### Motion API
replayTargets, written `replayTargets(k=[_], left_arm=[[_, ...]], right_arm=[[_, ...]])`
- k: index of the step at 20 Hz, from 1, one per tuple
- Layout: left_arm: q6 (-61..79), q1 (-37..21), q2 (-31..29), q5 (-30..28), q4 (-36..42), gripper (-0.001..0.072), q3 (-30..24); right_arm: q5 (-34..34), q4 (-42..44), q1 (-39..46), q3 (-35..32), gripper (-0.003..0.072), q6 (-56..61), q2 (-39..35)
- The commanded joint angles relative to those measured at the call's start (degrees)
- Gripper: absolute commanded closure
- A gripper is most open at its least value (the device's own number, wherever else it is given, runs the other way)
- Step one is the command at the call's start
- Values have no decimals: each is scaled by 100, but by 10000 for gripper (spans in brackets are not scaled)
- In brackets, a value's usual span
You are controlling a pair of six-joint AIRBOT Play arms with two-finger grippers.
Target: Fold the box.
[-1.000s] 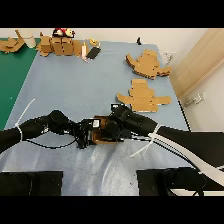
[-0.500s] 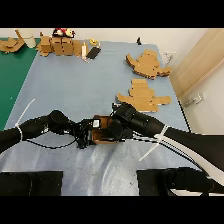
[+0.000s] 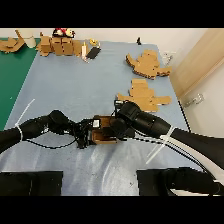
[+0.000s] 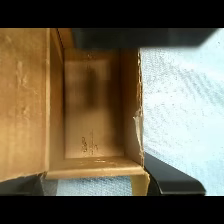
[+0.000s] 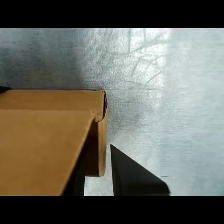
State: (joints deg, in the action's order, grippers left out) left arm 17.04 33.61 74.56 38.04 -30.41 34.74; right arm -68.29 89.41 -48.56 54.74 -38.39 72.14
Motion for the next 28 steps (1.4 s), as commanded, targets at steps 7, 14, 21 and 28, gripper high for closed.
replayTargets(k=[7, 14, 21, 28], left_arm=[[2, 0, 2, 0, -2, 180, 7], [2, 0, 2, 0, -2, 180, 7], [2, 0, 2, 0, -2, 181, 7], [2, 0, 2, 4, -2, 180, 7]], right_arm=[[-221, -125, 190, 4, 469, 107, -859], [-4, 138, 1502, -337, 686, -1279, -1419], [752, 5549, 4183, -568, 686, -7836, -85], [-597, 6719, 4041, 46, 687, -9549, 1552]])
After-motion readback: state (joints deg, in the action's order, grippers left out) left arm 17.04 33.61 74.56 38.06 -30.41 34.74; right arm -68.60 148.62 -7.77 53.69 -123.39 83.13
